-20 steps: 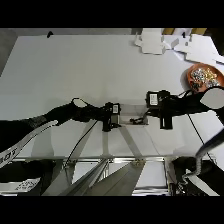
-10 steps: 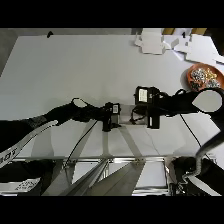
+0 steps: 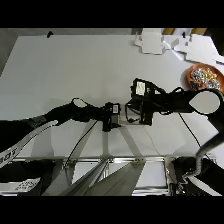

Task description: Fold the box and place the chain.

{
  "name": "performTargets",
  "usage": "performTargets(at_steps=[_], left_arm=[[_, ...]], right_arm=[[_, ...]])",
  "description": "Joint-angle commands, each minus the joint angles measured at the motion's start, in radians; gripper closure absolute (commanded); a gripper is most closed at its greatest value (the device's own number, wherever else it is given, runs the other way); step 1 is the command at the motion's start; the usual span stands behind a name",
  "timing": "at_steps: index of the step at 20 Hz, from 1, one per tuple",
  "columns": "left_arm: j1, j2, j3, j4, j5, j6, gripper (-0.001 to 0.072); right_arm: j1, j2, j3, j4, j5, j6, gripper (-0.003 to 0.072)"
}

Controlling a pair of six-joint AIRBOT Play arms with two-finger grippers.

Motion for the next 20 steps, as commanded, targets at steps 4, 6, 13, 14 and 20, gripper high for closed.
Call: performTargets(at_steps=[4, 6, 13, 14, 20], left_arm=[[0.000, 0.000, 0.000, 0.000, 0.000, 0.000, 0.0499], [0.000, 0.000, 0.000, 0.000, 0.000, 0.000, 0.0499], [0.000, 0.000, 0.000, 0.000, 0.000, 0.000, 0.0499], [0.000, 0.000, 0.000, 0.000, 0.000, 0.000, 0.0499], [0.000, 0.000, 0.000, 0.000, 0.000, 0.000, 0.0499]], right_arm=[[0.002, 0.000, 0.099, -0.090, 0.055, 0.099, 0.0671], [0.002, 0.000, 0.101, -0.123, 0.088, 0.121, 0.0671], [0.002, -0.006, 0.113, -0.183, 0.151, 0.141, 0.0671], [0.002, -0.015, 0.113, -0.213, 0.180, 0.155, 0.0671], [0.002, -0.154, 0.109, -0.233, 0.330, 0.179, 0.0670]])
